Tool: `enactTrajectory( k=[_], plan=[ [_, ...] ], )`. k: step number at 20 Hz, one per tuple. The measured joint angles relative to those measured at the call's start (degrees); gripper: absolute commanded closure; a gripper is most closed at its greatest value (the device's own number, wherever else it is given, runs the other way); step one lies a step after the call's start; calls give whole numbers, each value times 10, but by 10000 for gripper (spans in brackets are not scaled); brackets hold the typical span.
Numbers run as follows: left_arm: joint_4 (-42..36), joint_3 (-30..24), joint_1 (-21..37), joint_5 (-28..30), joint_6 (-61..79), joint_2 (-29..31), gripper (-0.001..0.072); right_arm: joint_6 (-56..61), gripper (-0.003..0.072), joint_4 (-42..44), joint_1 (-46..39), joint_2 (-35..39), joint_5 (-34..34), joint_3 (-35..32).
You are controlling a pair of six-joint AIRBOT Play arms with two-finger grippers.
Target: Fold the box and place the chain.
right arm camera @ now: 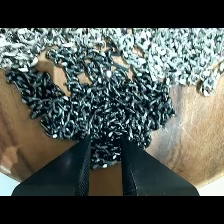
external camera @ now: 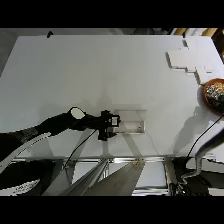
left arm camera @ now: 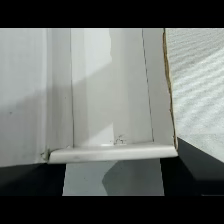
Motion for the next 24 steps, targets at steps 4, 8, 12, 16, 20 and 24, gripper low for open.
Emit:
enactTrajectory(
  k=[4,8,12,16,20,24],
  plan=[
    [0,0,0,0,0,0,321,-2,502,3,0,-5,-10,0],
    [0,0,0,0,0,0,321,-3,647,5,0,-13,-13,0],
    [0,0,0,0,0,0,321,-5,669,5,0,-2,-3,0],
    [0,0,0,0,0,0,321,-11,669,21,0,42,7,0],
    [0,0,0,0,0,0,321,-32,667,71,0,92,28,0],
    [0,0,0,0,0,0,321,-39,519,68,0,104,43,0]
  ],
)
